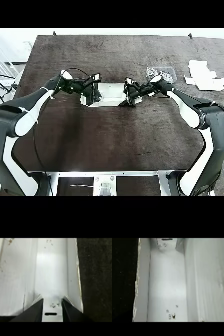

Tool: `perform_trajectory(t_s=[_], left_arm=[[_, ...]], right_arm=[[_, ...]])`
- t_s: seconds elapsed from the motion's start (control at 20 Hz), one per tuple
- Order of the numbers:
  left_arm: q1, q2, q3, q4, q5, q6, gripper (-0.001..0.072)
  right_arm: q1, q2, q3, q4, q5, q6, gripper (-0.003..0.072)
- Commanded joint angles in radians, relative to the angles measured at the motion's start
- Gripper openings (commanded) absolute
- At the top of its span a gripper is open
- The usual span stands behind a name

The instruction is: Fold the box and place the chain.

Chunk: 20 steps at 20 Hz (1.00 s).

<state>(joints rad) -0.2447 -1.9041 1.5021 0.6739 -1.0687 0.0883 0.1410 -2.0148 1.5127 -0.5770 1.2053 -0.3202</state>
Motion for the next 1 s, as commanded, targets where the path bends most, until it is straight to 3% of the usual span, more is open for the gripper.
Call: perform_trajectory(t_s=[0.0, 0.15, 0.2, 0.25, 0.45, 0.6, 0.85, 0.95], left_arm=[[0.039, 0.0, 0.0, 0.048, -0.083, -0.097, 0.0278], [0.08, 0.003, 0.0, 0.047, -0.136, -0.14, 0.0267], [0.086, 0.006, 0.001, 0.054, -0.152, -0.142, 0.0073], [0.092, 0.008, 0.005, 0.058, -0.17, -0.136, 0.0019], [0.093, 0.056, 0.018, 0.051, -0.161, -0.226, 0.0013], [0.093, 0.164, -0.014, 0.06, -0.074, -0.384, 0.0012], [0.093, 0.387, -0.252, 0.063, 0.154, -0.747, 0.0012], [0.112, 0.447, -0.341, 0.058, 0.189, -0.903, 0.0012]], right_arm=[[0.0, 0.0, 0.0, 0.0, 0.0, 0.001, 0.0583], [0.0, 0.0, 0.0, 0.0, 0.0, 0.001, 0.0583], [0.0, 0.0, 0.0, 0.0, 0.0, 0.001, 0.0583], [0.0, 0.0, 0.0, 0.0, 0.0, 0.001, 0.0583], [0.0, 0.0, 0.0, 0.0, 0.0, 0.001, 0.0583], [0.0, 0.0, 0.0, 0.0, 0.0, 0.001, 0.0583], [0.0, 0.0, 0.0, 0.0, 0.0, 0.001, 0.0583], [0.001, 0.0, 0.0, 0.0, 0.0, 0.001, 0.0583]])
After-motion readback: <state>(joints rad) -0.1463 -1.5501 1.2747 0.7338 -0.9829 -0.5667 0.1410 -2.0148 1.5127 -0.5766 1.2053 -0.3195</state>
